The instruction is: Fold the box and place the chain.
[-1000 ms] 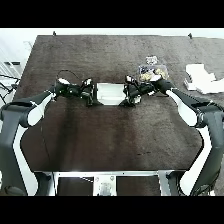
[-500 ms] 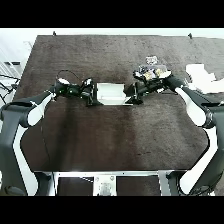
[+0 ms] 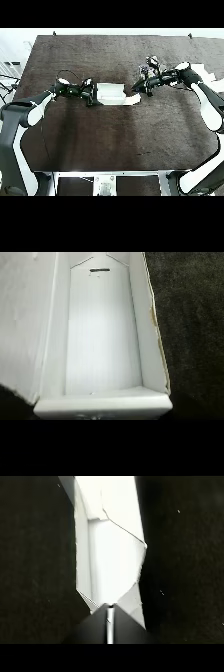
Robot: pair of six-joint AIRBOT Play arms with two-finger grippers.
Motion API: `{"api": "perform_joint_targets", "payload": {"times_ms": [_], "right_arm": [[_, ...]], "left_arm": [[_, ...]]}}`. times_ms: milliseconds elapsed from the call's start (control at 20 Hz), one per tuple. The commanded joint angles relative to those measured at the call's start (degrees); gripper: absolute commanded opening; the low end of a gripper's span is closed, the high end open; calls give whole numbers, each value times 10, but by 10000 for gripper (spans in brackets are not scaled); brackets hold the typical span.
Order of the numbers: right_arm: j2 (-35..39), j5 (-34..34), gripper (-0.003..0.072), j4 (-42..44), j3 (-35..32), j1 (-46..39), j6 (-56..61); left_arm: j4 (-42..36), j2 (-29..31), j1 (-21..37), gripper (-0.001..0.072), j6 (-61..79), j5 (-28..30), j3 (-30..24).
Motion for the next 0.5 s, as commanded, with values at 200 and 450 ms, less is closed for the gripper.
{"api": "perform_joint_targets", "payload": {"times_ms": [200, 450], "right_arm": [[7, -3, 12, 70, -43, 57, 0], [7, -104, 12, 113, -42, 83, 0]], "left_arm": [[0, 0, 0, 297, 0, 0, 0], [0, 0, 0, 297, 0, 0, 0]]}}
